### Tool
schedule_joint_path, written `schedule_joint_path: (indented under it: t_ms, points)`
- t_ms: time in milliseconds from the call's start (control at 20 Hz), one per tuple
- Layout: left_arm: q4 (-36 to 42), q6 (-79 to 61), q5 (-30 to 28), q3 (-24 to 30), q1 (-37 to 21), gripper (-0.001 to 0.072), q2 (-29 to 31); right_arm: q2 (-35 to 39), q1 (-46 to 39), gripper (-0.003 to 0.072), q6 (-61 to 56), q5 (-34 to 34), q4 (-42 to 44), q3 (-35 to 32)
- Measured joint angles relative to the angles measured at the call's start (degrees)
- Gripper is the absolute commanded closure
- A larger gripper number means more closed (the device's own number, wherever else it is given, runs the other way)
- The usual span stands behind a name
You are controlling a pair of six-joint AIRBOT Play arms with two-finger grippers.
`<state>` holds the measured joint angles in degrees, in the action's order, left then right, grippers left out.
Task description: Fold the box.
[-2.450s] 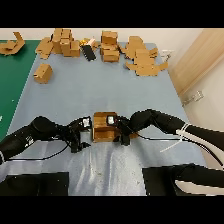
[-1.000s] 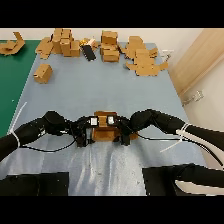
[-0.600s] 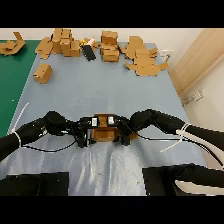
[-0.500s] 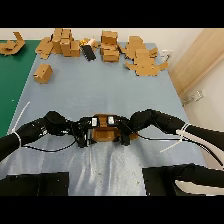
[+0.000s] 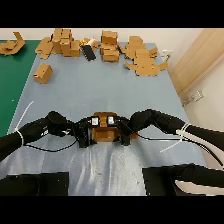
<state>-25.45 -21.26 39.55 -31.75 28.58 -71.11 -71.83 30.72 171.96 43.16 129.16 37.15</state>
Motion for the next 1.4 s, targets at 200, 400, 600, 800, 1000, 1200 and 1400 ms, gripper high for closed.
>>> schedule_joint_path:
  t_ms: [200,400,600,800,1000,1200,1400]
  points:
    - [0.02,0.07,0.04,0.00,0.00,0.0014,-0.07,0.00,0.00,0.0175,0.00,0.00,0.00,0.00]
    - [0.02,0.09,0.07,0.00,-0.04,0.0014,-0.07,0.00,0.00,0.0176,0.00,0.00,0.00,0.00]
    - [0.04,0.09,0.15,0.00,-0.31,0.0016,-0.07,0.00,0.00,0.0175,-0.02,0.00,0.02,0.00]
    - [0.22,0.11,0.07,0.00,-0.37,0.0260,-0.07,0.00,0.00,0.0175,-0.02,-0.02,0.02,0.00]
    - [0.22,0.15,0.39,0.00,-0.37,0.0260,-0.07,0.00,0.00,0.0175,-0.04,0.00,0.04,0.00]
    - [0.22,0.28,2.25,0.00,-0.50,0.0260,-0.07,0.02,0.00,0.0175,-0.09,0.20,0.09,0.00]
    - [0.22,0.26,3.04,0.00,-0.39,0.0260,-0.07,0.02,0.02,0.0176,-0.09,0.28,0.04,0.00]
